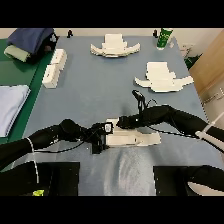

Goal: Fold the box.

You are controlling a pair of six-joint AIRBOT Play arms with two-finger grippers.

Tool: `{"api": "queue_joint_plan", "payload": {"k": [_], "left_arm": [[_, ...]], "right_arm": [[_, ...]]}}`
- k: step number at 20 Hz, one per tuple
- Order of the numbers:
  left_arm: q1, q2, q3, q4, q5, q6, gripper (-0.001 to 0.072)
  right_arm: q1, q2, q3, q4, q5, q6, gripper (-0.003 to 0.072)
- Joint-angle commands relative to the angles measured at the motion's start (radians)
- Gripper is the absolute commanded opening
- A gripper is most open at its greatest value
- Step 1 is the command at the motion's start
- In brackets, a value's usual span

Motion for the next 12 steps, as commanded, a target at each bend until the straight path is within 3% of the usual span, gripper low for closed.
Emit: {"api": "queue_joint_plan", "payload": {"k": [1, 12], "left_arm": [[0.0, -0.001, 0.001, 0.0, 0.0, 0.001, 0.0464], [0.0, -0.001, 0.001, 0.0, 0.0, 0.001, 0.0464]], "right_arm": [[0.002, -0.069, 0.006, -0.008, -0.004, -0.004, 0.0267], [0.001, -0.047, 0.014, -0.008, -0.025, -0.007, 0.0267]]}}
